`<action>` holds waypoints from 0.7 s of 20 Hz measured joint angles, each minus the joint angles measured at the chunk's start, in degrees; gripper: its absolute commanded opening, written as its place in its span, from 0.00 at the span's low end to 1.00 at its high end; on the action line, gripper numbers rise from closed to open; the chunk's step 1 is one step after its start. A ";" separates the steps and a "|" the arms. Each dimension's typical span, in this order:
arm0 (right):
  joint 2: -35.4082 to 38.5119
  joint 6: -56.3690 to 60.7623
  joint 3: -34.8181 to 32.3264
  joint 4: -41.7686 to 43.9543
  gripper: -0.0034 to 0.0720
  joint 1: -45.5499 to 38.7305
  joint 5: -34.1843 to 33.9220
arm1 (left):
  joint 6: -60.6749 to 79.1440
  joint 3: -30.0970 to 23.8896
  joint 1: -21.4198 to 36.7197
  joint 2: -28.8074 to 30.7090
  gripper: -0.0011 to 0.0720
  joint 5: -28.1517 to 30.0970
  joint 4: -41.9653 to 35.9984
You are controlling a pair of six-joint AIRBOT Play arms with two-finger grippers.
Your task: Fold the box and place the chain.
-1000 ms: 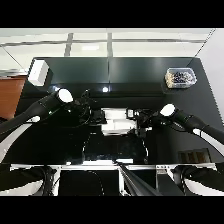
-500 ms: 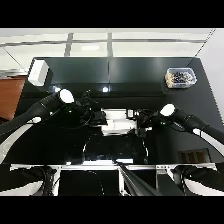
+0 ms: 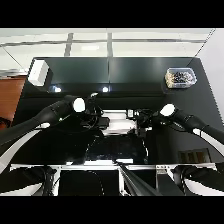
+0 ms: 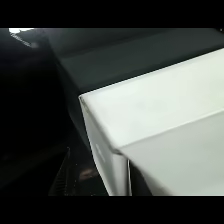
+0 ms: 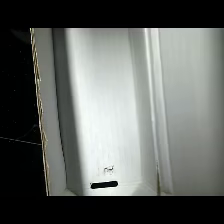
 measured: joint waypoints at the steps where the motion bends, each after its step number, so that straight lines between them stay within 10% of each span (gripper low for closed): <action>1: 0.00 0.00 0.00 0.00 0.46 0.00 0.00 | -1.81 1.20 -0.79 -0.28 0.59 -0.96 2.03; 14: 0.00 0.02 0.00 0.00 0.46 0.00 0.00 | -21.68 12.98 -9.35 -7.78 0.39 -9.57 15.82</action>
